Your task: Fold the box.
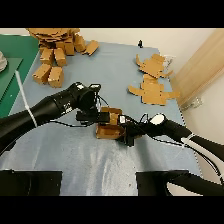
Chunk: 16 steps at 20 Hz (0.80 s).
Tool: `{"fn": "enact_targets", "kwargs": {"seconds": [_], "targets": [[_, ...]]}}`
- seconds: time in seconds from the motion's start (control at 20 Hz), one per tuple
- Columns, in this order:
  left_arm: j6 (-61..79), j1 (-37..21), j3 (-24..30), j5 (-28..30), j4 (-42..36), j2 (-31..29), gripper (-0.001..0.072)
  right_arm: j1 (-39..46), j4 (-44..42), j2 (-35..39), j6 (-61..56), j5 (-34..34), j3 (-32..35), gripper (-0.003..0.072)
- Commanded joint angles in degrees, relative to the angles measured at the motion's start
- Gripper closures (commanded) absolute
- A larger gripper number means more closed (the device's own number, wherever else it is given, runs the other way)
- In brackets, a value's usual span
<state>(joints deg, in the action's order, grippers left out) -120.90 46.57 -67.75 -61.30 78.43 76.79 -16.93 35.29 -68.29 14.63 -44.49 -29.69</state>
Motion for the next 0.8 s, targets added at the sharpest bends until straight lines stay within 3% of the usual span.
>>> {"fn": "enact_targets", "kwargs": {"seconds": [0.0, 0.05, 0.1, 0.15, 0.2, 0.35, 0.5, 0.6, 0.75], "targets": [[0.04, -0.63, -0.02, -1.46, 1.31, -2.78, 0.015, 0.02, -0.02, 0.02, -0.02, -0.02, -0.04, 0.0216], [0.0, -0.74, -0.02, -4.5, 3.58, -3.3, 0.0152, 0.02, -0.02, 0.02, -0.02, -0.02, -0.04, 0.0216], [-0.37, -0.92, 0.0, -7.52, 6.21, -3.72, 0.0279, 0.02, -0.02, 0.02, -0.02, 0.0, -0.04, 0.0216], [-0.28, -0.92, 0.07, -10.49, 8.94, -4.28, 0.0566, 0.02, -0.02, 0.04, -0.02, -0.02, -0.04, 0.0216], [0.5, -0.94, 0.09, -12.31, 11.74, -4.85, 0.0697, 0.02, -0.02, 0.04, -0.02, 0.0, -0.04, 0.0216], [10.51, -2.43, 0.48, -11.63, 15.41, -5.6, 0.0697, 0.02, -0.02, 0.04, -0.02, 0.0, -0.04, 0.0216], [28.02, -10.38, 4.55, -4.2, 8.24, -5.6, 0.0698, 0.02, 0.04, 0.04, -0.02, 0.0, -0.04, 0.0216], [50.64, -19.32, 8.63, 2.4, -4.92, -5.6, 0.0698, 0.02, 0.04, 0.02, 0.0, 0.09, -0.04, 0.0216], [91.41, -32.22, 12.39, 5.68, -37.53, -4.63, 0.0698, 0.02, 0.04, 0.04, 0.0, 0.2, -0.04, 0.0216]]}}
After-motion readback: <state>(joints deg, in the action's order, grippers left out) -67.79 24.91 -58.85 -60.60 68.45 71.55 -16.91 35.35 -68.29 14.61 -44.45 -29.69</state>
